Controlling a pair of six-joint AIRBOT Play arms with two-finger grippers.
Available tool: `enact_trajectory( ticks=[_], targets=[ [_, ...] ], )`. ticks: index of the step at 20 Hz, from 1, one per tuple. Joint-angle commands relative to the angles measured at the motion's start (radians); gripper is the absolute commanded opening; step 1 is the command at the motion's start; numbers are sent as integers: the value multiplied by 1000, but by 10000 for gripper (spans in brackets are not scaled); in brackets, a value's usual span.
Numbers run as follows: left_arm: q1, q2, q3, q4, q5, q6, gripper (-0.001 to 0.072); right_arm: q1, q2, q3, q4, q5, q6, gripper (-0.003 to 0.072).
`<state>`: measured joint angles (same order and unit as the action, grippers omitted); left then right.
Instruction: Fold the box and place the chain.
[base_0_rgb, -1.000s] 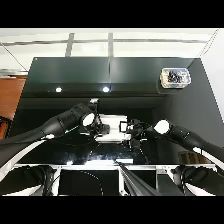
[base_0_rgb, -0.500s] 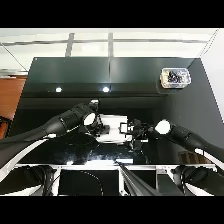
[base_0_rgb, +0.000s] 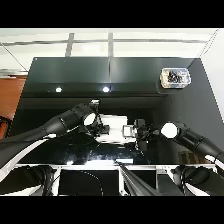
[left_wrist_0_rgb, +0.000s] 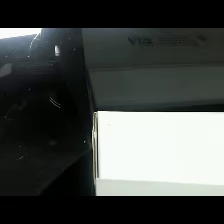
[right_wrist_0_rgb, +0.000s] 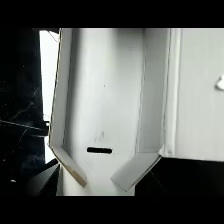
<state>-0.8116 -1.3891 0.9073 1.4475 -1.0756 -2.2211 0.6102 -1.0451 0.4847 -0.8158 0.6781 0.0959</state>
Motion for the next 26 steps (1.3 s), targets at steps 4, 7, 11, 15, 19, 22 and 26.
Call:
enact_trajectory(
  ticks=[4, 7, 11, 15, 19, 22, 26],
  targets=[
    [-14, -1, 6, 35, -34, -9, 29, 1, 7, 0, 19, 44, 16, 632],
    [-14, -1, 15, 35, -33, -9, 30, 1, 4, 0, 80, 44, 17, 632],
    [-16, -1, 16, 36, -24, -8, 31, 19, -23, 0, 119, 14, 85, 334],
    [-16, -1, 16, 37, -24, -8, 31, 61, -53, 0, 145, -23, 151, 202],
    [-16, -1, 16, 37, -25, -8, 31, 80, -82, 0, 215, -112, 159, 203],
    [-16, -1, 16, 36, -26, -8, 31, 80, -88, 0, 218, -114, 159, 203],
    [-16, -1, 16, 35, -26, -8, 31, 80, -88, 0, 217, -114, 159, 203]
  ],
)
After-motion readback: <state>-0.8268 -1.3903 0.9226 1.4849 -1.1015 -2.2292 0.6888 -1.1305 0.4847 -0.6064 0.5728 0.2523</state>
